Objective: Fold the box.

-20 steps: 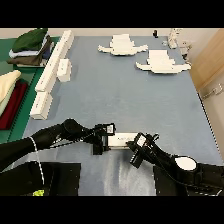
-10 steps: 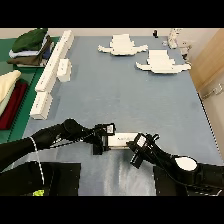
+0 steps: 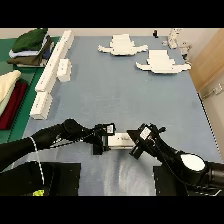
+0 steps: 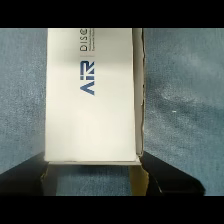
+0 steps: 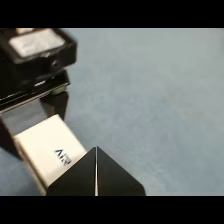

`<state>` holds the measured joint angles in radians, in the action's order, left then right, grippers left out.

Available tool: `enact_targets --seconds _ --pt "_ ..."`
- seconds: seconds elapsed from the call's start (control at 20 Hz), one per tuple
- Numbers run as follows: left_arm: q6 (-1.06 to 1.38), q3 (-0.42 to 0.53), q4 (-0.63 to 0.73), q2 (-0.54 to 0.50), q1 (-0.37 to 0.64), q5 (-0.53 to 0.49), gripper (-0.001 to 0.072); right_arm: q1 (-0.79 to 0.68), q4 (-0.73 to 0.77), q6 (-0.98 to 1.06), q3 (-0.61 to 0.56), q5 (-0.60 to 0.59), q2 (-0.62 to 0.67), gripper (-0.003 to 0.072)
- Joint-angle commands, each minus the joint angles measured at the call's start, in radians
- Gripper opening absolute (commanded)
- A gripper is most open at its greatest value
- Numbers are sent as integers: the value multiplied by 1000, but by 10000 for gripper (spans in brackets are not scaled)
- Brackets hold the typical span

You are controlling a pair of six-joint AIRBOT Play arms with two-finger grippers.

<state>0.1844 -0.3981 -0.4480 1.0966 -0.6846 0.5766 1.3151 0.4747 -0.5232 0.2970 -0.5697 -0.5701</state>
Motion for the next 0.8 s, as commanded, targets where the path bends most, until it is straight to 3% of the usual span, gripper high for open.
enact_targets --seconds 0.0,0.4,0.55,0.75 --pt "0 0 0 0 0 0 511 -18 30 -113 90 -122 -19 6" --pt "0 0 0 0 0 0 511 -272 306 -654 319 -106 -152 2" --pt "0 0 0 0 0 0 511 -404 498 -857 396 -72 -196 1" --pt "0 0 0 0 0 0 511 -598 824 -1175 528 -118 -264 1"
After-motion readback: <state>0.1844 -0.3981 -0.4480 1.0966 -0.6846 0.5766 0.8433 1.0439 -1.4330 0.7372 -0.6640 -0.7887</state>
